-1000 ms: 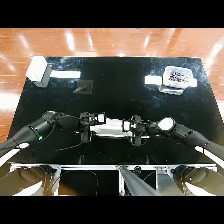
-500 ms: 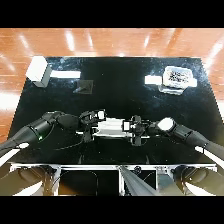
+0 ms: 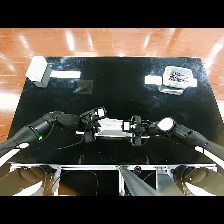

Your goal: Fold the box and place the chain.

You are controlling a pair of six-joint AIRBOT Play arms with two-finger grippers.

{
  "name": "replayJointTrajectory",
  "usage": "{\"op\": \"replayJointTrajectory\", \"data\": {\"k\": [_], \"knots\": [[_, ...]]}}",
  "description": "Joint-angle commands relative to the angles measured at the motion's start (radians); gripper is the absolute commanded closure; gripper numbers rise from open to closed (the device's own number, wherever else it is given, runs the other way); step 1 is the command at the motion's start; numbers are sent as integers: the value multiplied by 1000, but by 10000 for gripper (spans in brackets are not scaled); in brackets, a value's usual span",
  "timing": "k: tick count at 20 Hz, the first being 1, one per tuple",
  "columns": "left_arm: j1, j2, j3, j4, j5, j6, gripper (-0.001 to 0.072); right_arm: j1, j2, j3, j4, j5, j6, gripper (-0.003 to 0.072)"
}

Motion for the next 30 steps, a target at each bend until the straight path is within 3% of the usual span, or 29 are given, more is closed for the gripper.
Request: {"op": "replayJointTrajectory", "data": {"k": [1, 3, 4, 5, 6, 7, 8, 9, 10, 11, 12, 14, 17, 18, 22, 27, 30], "knots": [[-1, 0, 0, -7, 6, 0, 325, 1, 0, 0, 0, 0, 0, 126], [-1, 0, 0, -7, 1, 0, 278, 1, 0, 0, 0, 0, 0, 126], [-1, 0, 0, -7, -3, 0, 213, 1, 0, 0, 0, 0, 0, 126], [-1, 0, 0, -7, -3, 0, 215, 1, 0, 0, 0, 0, 0, 126], [0, 0, 0, -6, -3, 0, 235, 1, 0, 0, 0, 0, 0, 126], [0, 0, 0, -6, -2, 0, 312, 1, 0, 0, 0, 0, 0, 126], [-1, 0, 0, -7, -2, 0, 346, 1, 0, 0, 0, 0, 0, 126], [-1, 0, 0, -7, -1, 0, 344, 1, 0, 0, 0, 0, 0, 126], [-1, 0, 0, -7, -2, -2, 305, 1, 0, 0, 0, 0, 0, 126], [-1, 0, 0, -7, -2, -3, 175, 1, 0, 0, 0, 0, 0, 126], [0, 0, 0, -7, -2, -3, 150, 1, 0, 0, 0, 0, 0, 126], [0, 0, 0, -7, -1, -3, 264, 1, 0, 0, 0, 0, 0, 126], [0, 0, 0, -6, -3, -6, 609, 1, 0, 0, 0, 0, 0, 126], [6, 1, 0, 7, 12, -8, 687, 1, 0, 0, 0, 0, 0, 126], [78, 56, 0, 108, 55, -131, 689, 1, 0, 0, 0, 0, 0, 126], [217, 194, 0, 146, 194, -273, 689, 1, 0, 0, -11, 5, 0, 126], [344, 227, -1, 282, 235, -549, 688, 1, 0, 0, -11, 5, 0, 126]]}}
